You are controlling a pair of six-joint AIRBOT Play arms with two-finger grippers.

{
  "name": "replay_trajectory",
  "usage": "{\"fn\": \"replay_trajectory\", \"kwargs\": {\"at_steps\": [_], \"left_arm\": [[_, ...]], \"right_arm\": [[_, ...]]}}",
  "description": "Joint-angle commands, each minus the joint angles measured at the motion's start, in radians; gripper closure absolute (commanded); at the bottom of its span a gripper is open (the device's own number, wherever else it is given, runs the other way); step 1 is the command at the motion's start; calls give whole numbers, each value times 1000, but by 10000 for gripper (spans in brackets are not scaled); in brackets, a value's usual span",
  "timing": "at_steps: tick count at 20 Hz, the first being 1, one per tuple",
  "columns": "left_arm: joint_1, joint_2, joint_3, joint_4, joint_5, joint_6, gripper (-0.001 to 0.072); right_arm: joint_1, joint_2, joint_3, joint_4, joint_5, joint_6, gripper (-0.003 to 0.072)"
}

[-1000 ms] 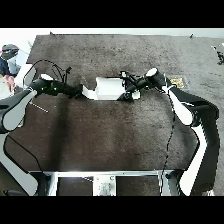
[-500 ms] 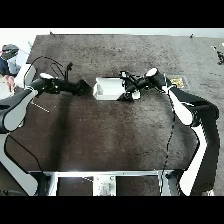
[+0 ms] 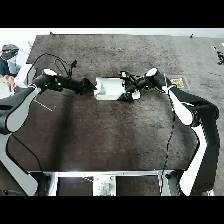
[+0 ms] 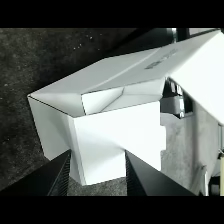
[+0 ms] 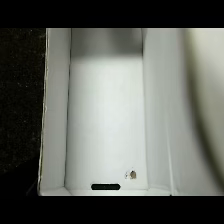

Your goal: Fold the box and place the chain.

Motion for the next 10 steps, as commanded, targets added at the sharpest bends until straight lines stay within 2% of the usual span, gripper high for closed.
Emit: {"fn": "replay_trajectory", "kwargs": {"at_steps": [1, 10], "left_arm": [[-41, 0, 58, 136, 1, -150, 342], [-126, 0, 153, 365, 57, -427, 343]], "right_arm": [[0, 0, 0, 0, 0, 0, 524], [0, 0, 0, 0, 0, 0, 524]]}}
